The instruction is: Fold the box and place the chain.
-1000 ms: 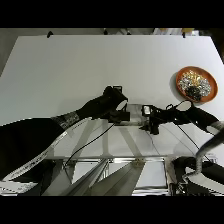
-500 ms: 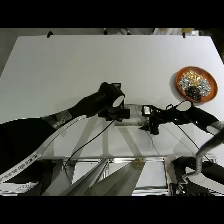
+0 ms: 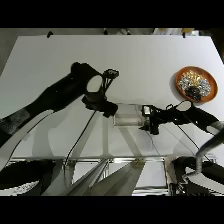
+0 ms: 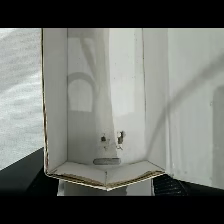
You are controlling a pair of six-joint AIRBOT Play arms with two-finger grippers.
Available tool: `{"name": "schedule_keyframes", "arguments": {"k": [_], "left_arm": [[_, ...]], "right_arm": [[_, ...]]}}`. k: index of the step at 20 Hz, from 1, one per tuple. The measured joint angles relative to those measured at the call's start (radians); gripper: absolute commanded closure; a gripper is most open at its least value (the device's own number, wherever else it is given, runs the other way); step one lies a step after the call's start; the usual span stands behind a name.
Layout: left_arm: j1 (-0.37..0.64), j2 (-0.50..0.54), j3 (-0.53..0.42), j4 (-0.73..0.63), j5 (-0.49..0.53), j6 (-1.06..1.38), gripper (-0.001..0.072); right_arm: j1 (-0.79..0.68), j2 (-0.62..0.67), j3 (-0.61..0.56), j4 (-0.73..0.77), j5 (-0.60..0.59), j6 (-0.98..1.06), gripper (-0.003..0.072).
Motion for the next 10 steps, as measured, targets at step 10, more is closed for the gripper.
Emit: {"name": "schedule_keyframes", "arguments": {"k": [10], "left_arm": [[0.197,0.083,-0.268,-0.333,0.233,1.093,0.0018]], "right_arm": [[0.000,0.000,0.000,0.000,0.000,0.000,0.0230]]}}
